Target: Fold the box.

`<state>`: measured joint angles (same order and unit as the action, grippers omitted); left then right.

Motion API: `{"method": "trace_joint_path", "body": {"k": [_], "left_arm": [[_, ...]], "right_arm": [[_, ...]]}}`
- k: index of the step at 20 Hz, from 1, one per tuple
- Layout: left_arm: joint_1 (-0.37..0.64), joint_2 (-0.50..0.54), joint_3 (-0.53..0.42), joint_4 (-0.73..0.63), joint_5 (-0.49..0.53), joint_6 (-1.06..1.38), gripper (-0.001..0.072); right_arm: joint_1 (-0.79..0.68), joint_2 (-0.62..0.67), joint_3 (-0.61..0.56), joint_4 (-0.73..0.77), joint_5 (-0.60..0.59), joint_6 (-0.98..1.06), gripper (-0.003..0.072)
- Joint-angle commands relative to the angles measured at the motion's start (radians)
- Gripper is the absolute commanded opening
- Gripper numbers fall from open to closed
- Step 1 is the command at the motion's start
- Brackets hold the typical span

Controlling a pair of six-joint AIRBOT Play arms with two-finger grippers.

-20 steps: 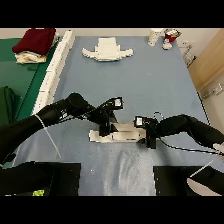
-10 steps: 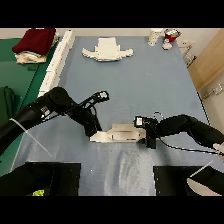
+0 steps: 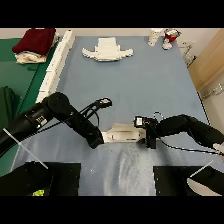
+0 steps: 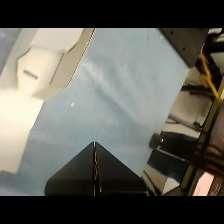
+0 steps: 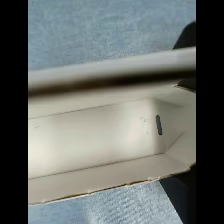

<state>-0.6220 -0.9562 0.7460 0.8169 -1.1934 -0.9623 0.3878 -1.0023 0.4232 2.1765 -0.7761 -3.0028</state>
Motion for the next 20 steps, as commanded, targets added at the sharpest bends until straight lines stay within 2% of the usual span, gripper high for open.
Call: {"method": "trace_joint_path", "body": {"k": [1, 3, 9, 13, 20], "left_arm": [[-0.109, -0.035, 0.011, -0.084, 0.185, -0.093, 0.0011], [-0.107, -0.099, 0.052, -0.146, 0.197, -0.092, 0.0011], [-0.060, -0.269, 0.195, -0.164, 0.285, -0.113, 0.0011], [0.011, -0.352, 0.204, -0.167, 0.304, -0.185, 0.0011], [0.019, -0.509, 0.237, -0.167, 0.300, -0.218, 0.0011]], "right_arm": [[0.001, 0.000, -0.001, 0.000, 0.000, 0.000, 0.0549], [0.001, 0.000, -0.001, 0.000, 0.000, 0.000, 0.0550], [0.001, 0.000, -0.001, 0.000, 0.000, 0.000, 0.0549], [0.001, 0.000, 0.000, 0.000, 0.000, 0.000, 0.0549], [0.000, 0.000, -0.001, 0.000, 0.000, 0.000, 0.0549]]}}
